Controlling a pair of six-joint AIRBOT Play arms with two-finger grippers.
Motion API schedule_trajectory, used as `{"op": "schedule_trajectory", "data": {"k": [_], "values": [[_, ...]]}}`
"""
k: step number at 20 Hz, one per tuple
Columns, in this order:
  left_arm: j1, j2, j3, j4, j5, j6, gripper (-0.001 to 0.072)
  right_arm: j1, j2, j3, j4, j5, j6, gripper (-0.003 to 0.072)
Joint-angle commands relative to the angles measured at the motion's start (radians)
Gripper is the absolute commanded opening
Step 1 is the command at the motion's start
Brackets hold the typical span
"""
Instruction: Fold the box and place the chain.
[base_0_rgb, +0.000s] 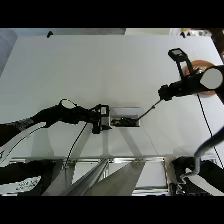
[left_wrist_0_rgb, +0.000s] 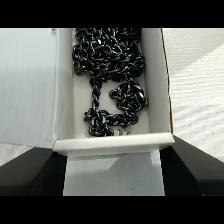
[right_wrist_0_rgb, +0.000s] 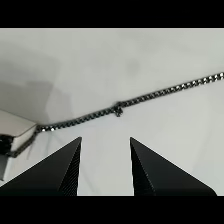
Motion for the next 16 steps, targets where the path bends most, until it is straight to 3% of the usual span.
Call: {"op": "schedule_trajectory", "data": {"k": [1,7,16], "values": [[0.0,0.001,0.001,0.0,0.0,0.0,0.0152,-0.039,-0.1,0.001,0.024,0.011,-0.026,0.0341],[0.0,0.001,0.001,0.0,0.0,0.0,0.0152,-0.039,-0.262,-0.009,0.057,0.053,-0.026,0.0339],[0.0,0.001,0.001,0.0,0.0,0.0,0.0152,-0.039,-0.341,-0.029,0.08,-0.025,-0.022,0.0257]]}}
